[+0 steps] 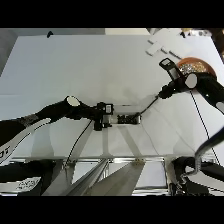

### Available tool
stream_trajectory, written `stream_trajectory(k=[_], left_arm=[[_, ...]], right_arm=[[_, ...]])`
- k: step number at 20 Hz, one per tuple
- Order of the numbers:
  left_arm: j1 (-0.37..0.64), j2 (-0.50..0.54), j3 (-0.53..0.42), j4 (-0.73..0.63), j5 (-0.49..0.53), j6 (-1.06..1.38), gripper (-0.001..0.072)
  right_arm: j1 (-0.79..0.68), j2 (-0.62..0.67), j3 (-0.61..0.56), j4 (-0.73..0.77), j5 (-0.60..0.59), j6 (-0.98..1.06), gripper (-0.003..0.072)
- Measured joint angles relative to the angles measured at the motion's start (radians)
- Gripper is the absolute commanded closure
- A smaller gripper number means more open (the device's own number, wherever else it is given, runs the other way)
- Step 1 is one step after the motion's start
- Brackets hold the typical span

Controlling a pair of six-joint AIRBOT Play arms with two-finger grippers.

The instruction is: Fold the box and place the chain.

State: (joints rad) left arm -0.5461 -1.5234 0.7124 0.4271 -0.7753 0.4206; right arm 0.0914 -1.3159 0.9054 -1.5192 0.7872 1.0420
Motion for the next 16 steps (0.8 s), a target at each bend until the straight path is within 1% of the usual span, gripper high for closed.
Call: stream_trajectory(k=[5, 11, 12, 13, 16], left_arm=[[0.000, 0.000, 0.000, 0.000, 0.000, 0.000, 0.0698], [0.000, 0.000, 0.000, 0.000, 0.000, 0.000, 0.0698], [0.000, 0.000, 0.000, 0.000, 0.000, 0.000, 0.0698], [0.000, 0.000, 0.000, 0.000, 0.000, 0.000, 0.0698], [0.000, 0.000, 0.000, 0.000, 0.000, 0.000, 0.0698]], right_arm=[[0.000, -0.085, 0.000, 0.000, -0.009, -0.061, 0.0508], [0.000, -0.127, 0.000, 0.008, -0.012, -0.086, 0.0514], [0.000, -0.130, 0.000, 0.009, -0.013, -0.091, 0.0575], [0.000, -0.134, 0.000, 0.012, -0.013, -0.095, 0.0672], [0.000, -0.151, 0.001, 0.015, -0.008, -0.100, 0.0670]])
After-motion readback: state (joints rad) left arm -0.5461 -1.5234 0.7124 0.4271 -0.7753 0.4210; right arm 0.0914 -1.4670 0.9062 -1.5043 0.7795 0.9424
